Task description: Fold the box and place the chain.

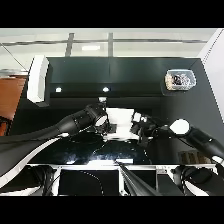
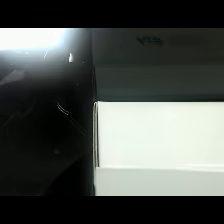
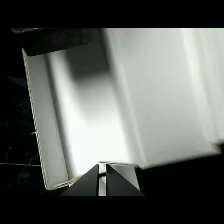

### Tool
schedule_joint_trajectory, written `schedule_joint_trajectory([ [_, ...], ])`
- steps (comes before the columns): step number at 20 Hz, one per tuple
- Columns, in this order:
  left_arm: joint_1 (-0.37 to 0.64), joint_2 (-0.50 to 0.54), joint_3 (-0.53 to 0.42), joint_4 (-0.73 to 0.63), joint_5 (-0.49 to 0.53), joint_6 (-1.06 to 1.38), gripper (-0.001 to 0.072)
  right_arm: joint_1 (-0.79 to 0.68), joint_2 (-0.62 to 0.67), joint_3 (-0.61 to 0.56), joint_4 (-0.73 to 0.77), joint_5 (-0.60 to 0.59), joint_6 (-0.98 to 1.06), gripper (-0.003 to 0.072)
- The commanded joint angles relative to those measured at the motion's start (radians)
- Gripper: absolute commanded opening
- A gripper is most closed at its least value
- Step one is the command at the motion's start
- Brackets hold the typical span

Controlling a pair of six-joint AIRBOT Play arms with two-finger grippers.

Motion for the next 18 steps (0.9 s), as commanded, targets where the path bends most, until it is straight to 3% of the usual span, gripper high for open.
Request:
schedule_joint_trajectory([
  [1,0.000,0.000,0.001,0.000,-0.003,0.001,0.0028,-0.138,0.141,0.001,-0.115,0.183,0.323,0.0058],
  [5,0.000,0.000,0.001,0.000,-0.005,0.001,0.0028,-0.404,0.204,-0.002,-0.160,0.280,0.705,0.0058],
  [10,0.000,0.000,0.001,0.000,-0.006,0.001,0.0028,-0.619,0.163,-0.021,-0.185,0.273,0.888,0.0040],
  [13,0.000,0.000,0.001,0.000,-0.006,0.001,0.0028,-0.660,0.060,-0.021,-0.202,0.344,1.007,0.0040],
  [18,0.000,0.000,0.001,0.000,-0.005,0.001,0.0028,-0.610,-0.146,-0.023,-0.173,0.473,1.012,0.0040],
])
